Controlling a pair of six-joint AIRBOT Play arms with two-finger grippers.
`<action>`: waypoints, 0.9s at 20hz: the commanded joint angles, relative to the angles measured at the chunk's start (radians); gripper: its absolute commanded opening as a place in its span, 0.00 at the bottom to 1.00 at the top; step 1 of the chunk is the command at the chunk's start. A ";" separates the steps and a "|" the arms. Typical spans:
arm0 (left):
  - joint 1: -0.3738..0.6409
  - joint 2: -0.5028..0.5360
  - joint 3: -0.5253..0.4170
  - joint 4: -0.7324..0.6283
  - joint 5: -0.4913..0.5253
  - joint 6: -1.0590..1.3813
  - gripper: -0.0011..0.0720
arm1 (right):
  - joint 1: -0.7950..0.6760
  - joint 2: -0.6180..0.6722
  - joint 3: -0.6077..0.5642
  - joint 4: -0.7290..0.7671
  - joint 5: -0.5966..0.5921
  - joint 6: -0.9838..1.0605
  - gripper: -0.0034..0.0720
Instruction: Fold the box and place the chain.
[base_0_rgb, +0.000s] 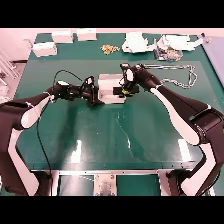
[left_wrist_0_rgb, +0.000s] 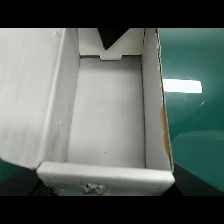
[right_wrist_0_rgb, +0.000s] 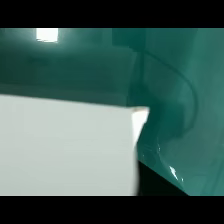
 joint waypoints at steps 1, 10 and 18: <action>0.001 0.001 0.001 0.000 0.000 0.000 0.41 | 0.001 -0.016 0.000 0.004 0.002 0.032 0.39; 0.001 0.001 0.001 0.000 0.000 0.000 0.41 | 0.008 -0.032 0.004 0.009 0.034 0.031 0.05; 0.001 0.001 0.000 0.000 0.000 0.000 0.41 | -0.002 -0.029 0.015 0.006 0.039 0.060 0.45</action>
